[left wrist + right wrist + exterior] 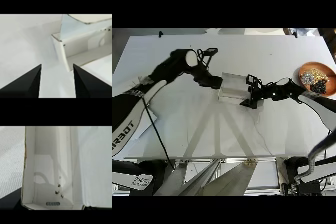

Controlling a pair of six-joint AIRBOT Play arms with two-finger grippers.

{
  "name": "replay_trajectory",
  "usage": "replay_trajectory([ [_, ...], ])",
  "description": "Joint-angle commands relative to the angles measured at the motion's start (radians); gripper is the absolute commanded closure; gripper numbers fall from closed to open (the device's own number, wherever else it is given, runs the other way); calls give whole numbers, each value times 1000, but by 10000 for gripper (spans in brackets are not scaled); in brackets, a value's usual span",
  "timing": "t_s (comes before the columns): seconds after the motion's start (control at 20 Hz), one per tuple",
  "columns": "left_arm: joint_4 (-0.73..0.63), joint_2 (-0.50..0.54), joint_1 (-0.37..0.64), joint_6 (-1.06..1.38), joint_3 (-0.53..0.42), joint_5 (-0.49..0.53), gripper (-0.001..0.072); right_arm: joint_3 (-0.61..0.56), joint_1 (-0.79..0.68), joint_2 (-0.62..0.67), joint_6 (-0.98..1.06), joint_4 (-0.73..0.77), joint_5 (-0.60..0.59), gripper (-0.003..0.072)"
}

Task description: Fold the box and place the chain.

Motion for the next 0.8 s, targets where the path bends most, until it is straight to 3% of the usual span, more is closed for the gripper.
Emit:
replay_trajectory([
  [0.0, -172, 52, 122, 426, -1, -40, 262, 1, 0, 0, 0, 1, 0, 230],
  [0.2, -504, 48, 272, 1049, -68, -69, 252, 1, 0, 0, 0, 1, 0, 230],
  [0.3, -659, 28, 320, 1403, -139, -81, 130, 1, 0, 0, 0, 1, 0, 230],
  [0.35, -723, 8, 335, 1556, -171, -81, 119, 1, 0, 0, 0, 1, 0, 230],
  [0.4, -747, -18, 338, 1674, -188, -84, 90, 1, 0, 0, 1, 1, 0, 230],
  [0.45, -744, -53, 336, 1780, -191, -94, 6, 1, 0, 0, 0, 1, 0, 230],
  [0.75, -752, -208, 306, 2008, -191, -130, -1, 1, 0, 0, 0, 1, 0, 230],
])
